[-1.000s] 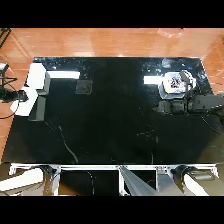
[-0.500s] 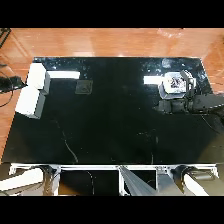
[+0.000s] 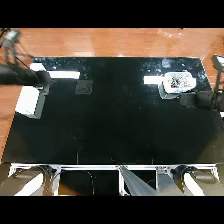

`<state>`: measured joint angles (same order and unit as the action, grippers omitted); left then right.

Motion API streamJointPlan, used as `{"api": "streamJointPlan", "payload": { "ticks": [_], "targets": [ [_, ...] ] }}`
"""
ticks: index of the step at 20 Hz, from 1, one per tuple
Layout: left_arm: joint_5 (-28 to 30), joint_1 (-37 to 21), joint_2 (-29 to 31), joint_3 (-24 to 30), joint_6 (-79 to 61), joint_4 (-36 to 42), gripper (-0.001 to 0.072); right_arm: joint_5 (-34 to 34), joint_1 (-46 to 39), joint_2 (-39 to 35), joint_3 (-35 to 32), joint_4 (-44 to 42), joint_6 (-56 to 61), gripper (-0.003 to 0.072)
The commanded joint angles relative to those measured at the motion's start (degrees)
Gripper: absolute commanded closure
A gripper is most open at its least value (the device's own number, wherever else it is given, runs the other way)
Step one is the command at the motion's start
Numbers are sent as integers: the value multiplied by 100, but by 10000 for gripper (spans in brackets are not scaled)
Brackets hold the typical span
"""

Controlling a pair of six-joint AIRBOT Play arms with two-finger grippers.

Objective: Fold the box and place the chain.

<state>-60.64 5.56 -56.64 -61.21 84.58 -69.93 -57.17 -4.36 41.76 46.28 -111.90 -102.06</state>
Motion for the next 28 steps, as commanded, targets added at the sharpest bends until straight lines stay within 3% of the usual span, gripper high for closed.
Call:
{"api": "streamJointPlan", "payload": {
  "ticks": [1,4,9,28],
  "targets": [
    [1412,1665,1003,1665,1311,-1161,690,776,85,-688,-920,1012,990,660],
    [1453,1862,1493,2409,2186,-1904,690,763,85,-675,-1547,1060,1043,659],
    [1738,1781,2271,2905,2238,-1963,689,490,92,-678,-1558,999,1038,659],
    [1864,1788,2260,2924,2131,-2258,688,494,90,-678,-1558,999,1038,660]
  ]
}}
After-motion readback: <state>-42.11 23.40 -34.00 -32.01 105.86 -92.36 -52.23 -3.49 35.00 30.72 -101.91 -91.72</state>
